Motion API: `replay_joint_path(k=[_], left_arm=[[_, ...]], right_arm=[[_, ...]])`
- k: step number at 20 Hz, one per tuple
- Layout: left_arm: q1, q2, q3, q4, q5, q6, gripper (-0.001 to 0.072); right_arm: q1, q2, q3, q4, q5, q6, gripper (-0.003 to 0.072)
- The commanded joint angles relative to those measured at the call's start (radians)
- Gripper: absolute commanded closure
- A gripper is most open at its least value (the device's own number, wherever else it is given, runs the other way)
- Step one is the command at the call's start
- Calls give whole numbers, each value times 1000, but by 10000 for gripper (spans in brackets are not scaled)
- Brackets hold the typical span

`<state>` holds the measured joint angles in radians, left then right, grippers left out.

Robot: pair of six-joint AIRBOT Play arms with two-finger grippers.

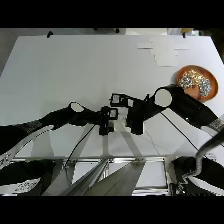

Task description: Fold the box and place the chain.

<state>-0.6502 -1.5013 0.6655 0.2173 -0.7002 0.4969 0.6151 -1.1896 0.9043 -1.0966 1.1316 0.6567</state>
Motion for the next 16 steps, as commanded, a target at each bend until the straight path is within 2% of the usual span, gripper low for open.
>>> replay_joint_path(k=[1,6,10,16], left_arm=[[0,0,1,0,0,0,502],[0,0,1,0,0,0,502],[0,0,1,0,0,0,502],[0,0,1,0,0,0,502]], right_arm=[[6,11,-21,-36,-72,-11,439],[6,11,-21,-59,-104,-12,440],[6,11,-21,-93,-108,-11,510],[6,11,-22,-114,-155,-11,512]])
